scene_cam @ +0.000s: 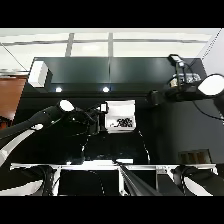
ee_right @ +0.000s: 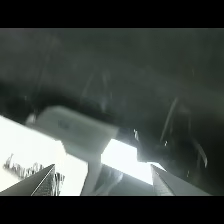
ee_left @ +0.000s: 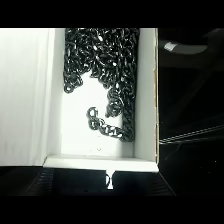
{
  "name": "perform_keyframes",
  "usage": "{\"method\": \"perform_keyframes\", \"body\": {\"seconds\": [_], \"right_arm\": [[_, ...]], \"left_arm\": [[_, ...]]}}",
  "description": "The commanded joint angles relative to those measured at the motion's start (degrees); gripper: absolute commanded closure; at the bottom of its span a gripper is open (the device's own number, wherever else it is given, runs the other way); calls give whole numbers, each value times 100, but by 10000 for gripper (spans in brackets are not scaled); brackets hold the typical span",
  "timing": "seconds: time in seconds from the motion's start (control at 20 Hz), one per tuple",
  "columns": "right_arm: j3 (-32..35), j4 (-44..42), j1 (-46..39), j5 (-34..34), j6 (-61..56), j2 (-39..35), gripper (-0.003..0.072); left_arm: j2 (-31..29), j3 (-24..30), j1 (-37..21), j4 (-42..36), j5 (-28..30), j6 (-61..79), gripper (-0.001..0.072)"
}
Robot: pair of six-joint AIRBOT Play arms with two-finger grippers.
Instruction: Fold the box and place the chain.
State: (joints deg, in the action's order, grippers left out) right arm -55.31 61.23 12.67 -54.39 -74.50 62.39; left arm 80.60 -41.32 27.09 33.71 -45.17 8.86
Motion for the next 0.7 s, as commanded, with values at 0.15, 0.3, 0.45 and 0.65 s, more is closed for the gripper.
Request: {"method": "perform_keyframes", "body": {"seconds": [0.15, 0.3, 0.45, 0.65], "right_arm": [[-101, -1427, 400, 1062, 1637, 1185, -29], [-111, -1757, 398, 162, 3539, 1270, -29], [-175, -1340, 339, -238, 4557, 1027, -29], [-166, -1276, 372, -798, 5309, 822, -30]], "left_arm": [[2, -2, 4, 33, -2, -17, 342], [2, -2, 4, 33, -2, -17, 342], [2, -2, 4, 33, -2, -17, 342], [2, -2, 4, 33, -2, -17, 342]]}}
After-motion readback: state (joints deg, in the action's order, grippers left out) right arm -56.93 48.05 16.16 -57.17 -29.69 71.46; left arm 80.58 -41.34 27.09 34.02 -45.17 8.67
